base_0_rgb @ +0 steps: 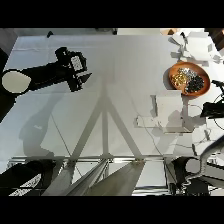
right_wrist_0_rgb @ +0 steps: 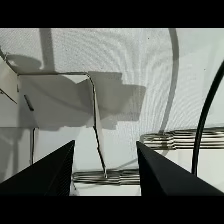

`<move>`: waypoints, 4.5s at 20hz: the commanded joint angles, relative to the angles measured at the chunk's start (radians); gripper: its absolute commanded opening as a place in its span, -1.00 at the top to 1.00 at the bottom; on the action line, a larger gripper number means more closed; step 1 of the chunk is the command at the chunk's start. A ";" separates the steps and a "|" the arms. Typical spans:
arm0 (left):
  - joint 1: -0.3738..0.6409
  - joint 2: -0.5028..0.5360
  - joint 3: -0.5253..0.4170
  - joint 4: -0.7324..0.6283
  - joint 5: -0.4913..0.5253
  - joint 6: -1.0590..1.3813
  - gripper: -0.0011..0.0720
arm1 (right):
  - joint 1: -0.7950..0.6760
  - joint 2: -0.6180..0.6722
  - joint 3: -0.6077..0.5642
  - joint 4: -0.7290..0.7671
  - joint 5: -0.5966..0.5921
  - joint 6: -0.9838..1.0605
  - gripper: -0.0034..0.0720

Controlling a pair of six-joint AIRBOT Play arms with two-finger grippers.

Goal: Fold the box and place the chain.

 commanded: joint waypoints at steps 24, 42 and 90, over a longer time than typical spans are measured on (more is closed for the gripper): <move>-0.001 0.000 0.001 0.000 0.000 0.000 -0.48 | 0.050 -0.071 -0.005 0.232 0.034 -0.097 0.89; -0.001 0.000 0.001 0.000 0.000 0.000 -0.48 | 0.481 0.132 -0.356 0.969 -0.473 -0.513 0.90; 0.000 0.000 0.001 -0.171 -0.041 0.000 -0.48 | 0.838 0.135 -0.450 1.168 -0.859 -0.497 0.89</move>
